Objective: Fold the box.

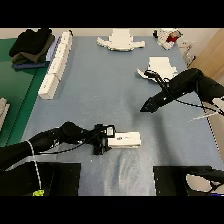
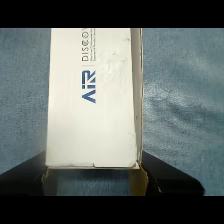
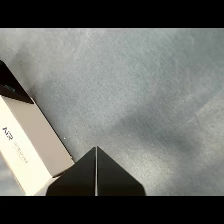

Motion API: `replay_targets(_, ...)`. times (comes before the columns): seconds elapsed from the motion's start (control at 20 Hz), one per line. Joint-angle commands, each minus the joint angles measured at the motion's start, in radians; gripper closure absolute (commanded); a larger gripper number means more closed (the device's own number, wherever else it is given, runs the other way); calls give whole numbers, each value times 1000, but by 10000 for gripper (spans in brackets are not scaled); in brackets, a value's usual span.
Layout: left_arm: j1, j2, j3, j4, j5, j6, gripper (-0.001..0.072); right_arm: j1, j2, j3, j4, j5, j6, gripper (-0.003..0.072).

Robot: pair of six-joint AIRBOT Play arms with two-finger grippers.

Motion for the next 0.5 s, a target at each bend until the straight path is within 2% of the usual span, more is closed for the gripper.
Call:
replay_targets(0.0,0,6,1,0,-2,-2,264,0,0,1,0,0,1,682)
replay_targets(0.1,4,32,1,2,-1,-55,263,0,0,1,0,0,1,682)
replay_targets(0.25,57,133,1,52,-3,-256,264,0,0,1,0,0,1,682)
replay_targets(0.35,142,221,1,193,-11,-474,264,0,0,1,0,0,1,682)
replay_targets(0.45,276,302,1,414,-75,-747,263,0,0,1,0,0,1,681)
